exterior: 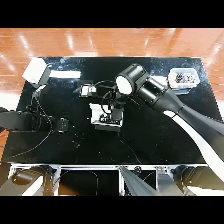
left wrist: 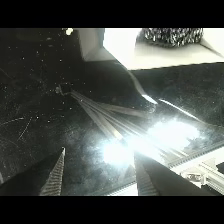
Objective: Fold the box and place the chain.
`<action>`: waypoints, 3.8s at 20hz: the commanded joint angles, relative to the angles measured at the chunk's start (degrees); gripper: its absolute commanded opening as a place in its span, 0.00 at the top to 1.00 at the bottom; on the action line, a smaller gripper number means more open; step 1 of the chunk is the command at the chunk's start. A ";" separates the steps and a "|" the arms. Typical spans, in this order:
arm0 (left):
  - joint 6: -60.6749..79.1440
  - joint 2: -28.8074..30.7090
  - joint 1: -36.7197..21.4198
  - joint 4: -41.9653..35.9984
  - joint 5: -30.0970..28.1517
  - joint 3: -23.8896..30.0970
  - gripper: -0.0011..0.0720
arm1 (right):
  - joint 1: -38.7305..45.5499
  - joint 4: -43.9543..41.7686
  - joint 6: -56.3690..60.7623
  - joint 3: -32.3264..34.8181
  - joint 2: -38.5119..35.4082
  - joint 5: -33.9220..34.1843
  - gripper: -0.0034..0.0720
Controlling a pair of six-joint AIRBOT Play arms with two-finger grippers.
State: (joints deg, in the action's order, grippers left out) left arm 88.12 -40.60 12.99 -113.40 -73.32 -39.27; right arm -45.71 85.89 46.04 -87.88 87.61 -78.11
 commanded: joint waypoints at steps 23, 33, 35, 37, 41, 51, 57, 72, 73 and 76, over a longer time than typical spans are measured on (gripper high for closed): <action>0.66 -2.73 0.04 0.07 1.86 0.15 0.25 | 2.40 -6.12 -4.48 -0.24 3.65 2.69 0.41; 0.66 -3.28 0.04 0.04 1.84 0.15 0.25 | 2.38 -3.26 -4.55 -3.52 3.78 1.81 0.92; 0.66 -3.28 0.04 0.04 1.84 0.15 0.25 | 2.36 -1.42 -4.55 -3.52 3.78 1.81 0.91; 0.66 -3.28 0.04 0.02 1.84 0.15 0.25 | 1.79 0.85 -4.52 -3.52 3.78 1.81 0.91; 0.63 -3.28 0.04 0.04 2.08 0.15 0.25 | -2.05 4.04 -4.02 -3.10 3.78 2.67 0.91; 1.27 -3.28 -0.11 1.73 5.33 0.15 0.25 | -11.98 18.47 14.36 0.98 3.72 3.34 0.91; 4.52 -3.26 -4.87 3.78 0.85 0.15 0.25 | -13.66 19.67 17.11 1.07 3.61 3.32 0.91; 10.45 -3.26 -15.98 2.95 -0.35 1.81 0.25 | -8.13 2.03 17.59 -3.23 -4.11 -7.23 0.08; 11.47 -3.26 -18.58 2.51 -1.09 1.81 0.25 | -5.18 -1.75 17.77 -4.68 -5.07 -7.93 0.08; 13.05 -3.10 -23.54 -0.66 -4.59 1.81 0.25 | 6.82 -13.40 18.84 -6.64 -4.57 -7.80 0.08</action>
State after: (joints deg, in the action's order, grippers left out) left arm 98.94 -43.81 -5.93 -111.53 -75.13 -37.50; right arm -47.05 84.33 64.14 -92.68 83.81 -84.49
